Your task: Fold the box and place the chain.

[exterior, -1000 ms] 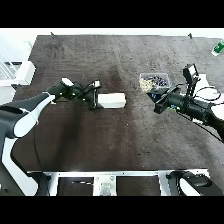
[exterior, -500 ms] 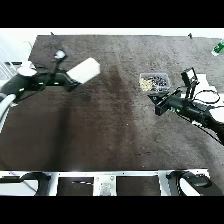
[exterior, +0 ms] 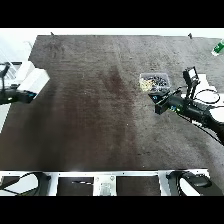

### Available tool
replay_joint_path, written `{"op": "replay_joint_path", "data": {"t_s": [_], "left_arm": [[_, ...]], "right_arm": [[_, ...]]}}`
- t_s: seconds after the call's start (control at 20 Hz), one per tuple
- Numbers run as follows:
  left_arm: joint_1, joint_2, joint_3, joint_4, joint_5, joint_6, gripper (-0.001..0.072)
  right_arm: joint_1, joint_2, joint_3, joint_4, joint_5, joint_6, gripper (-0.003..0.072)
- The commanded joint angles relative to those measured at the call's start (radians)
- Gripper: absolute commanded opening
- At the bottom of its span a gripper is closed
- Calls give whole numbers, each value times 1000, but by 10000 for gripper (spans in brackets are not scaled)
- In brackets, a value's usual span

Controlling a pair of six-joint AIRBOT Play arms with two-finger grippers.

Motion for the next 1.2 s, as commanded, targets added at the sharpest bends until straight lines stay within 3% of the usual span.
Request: {"op": "replay_joint_path", "data": {"t_s": [0.0,0.1,0.25,0.4,0.85,1.05,1.15], "left_arm": [[151,9,-18,42,27,-6,15],[187,9,-50,47,116,40,15],[193,-2,-97,157,233,39,15],[193,-16,-127,152,362,29,15],[199,-150,-127,81,229,65,19],[199,-164,-125,63,280,63,35],[199,-163,-119,67,284,49,720]], "right_arm": [[0,-1,0,40,-22,10,15],[0,-1,0,44,-45,10,14],[0,-1,0,47,-54,10,15],[0,-1,0,47,-61,9,15],[0,-1,0,47,-62,9,15],[0,-1,0,47,-62,10,15],[0,-1,0,48,-62,10,15]]}}
